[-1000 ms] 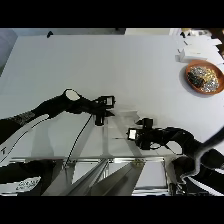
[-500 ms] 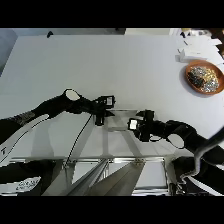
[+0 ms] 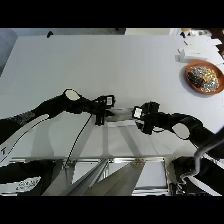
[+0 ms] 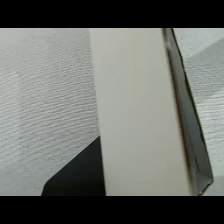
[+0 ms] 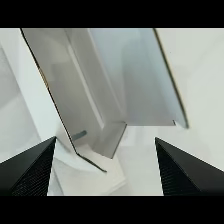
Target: Fold the box and place the chain.
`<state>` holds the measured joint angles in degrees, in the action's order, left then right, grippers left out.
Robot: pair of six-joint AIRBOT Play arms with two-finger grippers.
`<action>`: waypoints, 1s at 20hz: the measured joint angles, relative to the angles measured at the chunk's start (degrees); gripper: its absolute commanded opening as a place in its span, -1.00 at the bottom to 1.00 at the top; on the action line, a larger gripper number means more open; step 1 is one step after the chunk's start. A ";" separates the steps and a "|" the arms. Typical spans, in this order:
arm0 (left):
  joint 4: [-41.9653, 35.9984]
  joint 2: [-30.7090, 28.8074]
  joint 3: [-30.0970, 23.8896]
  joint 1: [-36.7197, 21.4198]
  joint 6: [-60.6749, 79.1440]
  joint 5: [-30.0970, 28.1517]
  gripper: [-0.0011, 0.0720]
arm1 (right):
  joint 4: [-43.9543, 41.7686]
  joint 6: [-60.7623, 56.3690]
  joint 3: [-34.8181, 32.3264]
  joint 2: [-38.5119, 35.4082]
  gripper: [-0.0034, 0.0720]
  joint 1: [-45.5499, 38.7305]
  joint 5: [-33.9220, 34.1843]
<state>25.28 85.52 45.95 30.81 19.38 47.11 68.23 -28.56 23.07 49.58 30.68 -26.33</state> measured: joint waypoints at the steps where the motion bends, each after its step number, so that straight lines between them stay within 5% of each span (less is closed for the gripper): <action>1: 0.02 0.00 0.00 0.00 0.00 0.02 -0.95 | -1.07 1.42 0.09 0.00 0.92 -0.70 -0.02; 20: 0.02 0.00 0.00 -0.02 0.04 0.04 -0.95 | -30.10 37.79 0.24 11.80 0.91 -7.10 -2.99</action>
<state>25.30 85.52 45.95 30.79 19.42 47.16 38.13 9.23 23.31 61.39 23.57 -29.32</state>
